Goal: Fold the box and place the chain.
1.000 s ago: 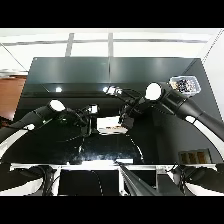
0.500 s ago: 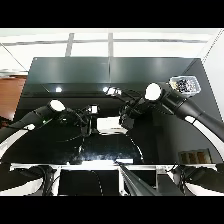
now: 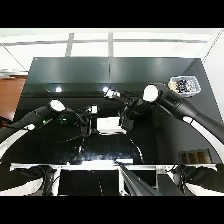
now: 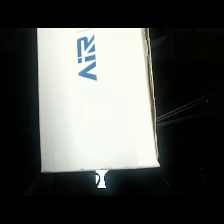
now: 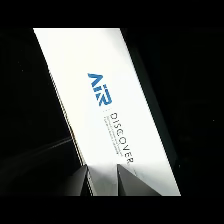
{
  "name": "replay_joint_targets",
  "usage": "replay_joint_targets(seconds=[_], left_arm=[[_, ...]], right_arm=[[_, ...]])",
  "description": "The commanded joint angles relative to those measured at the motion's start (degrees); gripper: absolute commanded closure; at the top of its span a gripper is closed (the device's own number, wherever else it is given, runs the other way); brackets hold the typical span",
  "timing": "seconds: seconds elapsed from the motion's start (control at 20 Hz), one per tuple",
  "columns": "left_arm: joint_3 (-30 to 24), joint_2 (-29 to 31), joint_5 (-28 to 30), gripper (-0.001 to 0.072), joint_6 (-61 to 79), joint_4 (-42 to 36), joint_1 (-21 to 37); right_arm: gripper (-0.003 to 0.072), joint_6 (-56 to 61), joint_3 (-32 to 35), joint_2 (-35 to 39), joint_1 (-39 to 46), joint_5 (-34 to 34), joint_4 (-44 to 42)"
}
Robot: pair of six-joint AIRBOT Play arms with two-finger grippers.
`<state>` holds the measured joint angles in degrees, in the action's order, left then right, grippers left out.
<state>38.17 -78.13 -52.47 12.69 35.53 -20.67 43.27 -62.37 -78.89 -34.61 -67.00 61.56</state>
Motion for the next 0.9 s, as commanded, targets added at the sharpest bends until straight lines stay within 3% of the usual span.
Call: replay_joint_targets(seconds=[0.0,0.5,0.7,0.75,0.8,0.85], left_arm=[[0.0,0.0,0.0,0.0241,0.0,0.0,0.0],[0.0,0.0,0.0,0.0241,-0.1,0.0,0.0],[0.0,0.0,0.0,0.0241,-0.1,0.0,0.0],[0.0,0.0,0.0,0.0240,-0.1,0.0,0.0],[0.0,0.0,0.0,0.0240,-0.1,0.0,0.0],[0.0,0.0,0.0,0.0241,-0.1,0.0,0.0]], right_arm=[[0.0474,0.8,0.0,0.2,-0.3,-0.1,0.0],[0.0474,3.1,-0.3,4.2,0.6,-0.2,0.0],[0.0487,11.5,-0.5,7.3,4.6,-2.2,-0.8],[0.0608,14.1,-0.5,8.0,6.6,-3.7,-1.4],[0.0660,16.8,-0.4,8.3,9.2,-6.1,-2.1],[0.0661,20.5,-0.2,8.3,12.1,-8.2,-2.2]])
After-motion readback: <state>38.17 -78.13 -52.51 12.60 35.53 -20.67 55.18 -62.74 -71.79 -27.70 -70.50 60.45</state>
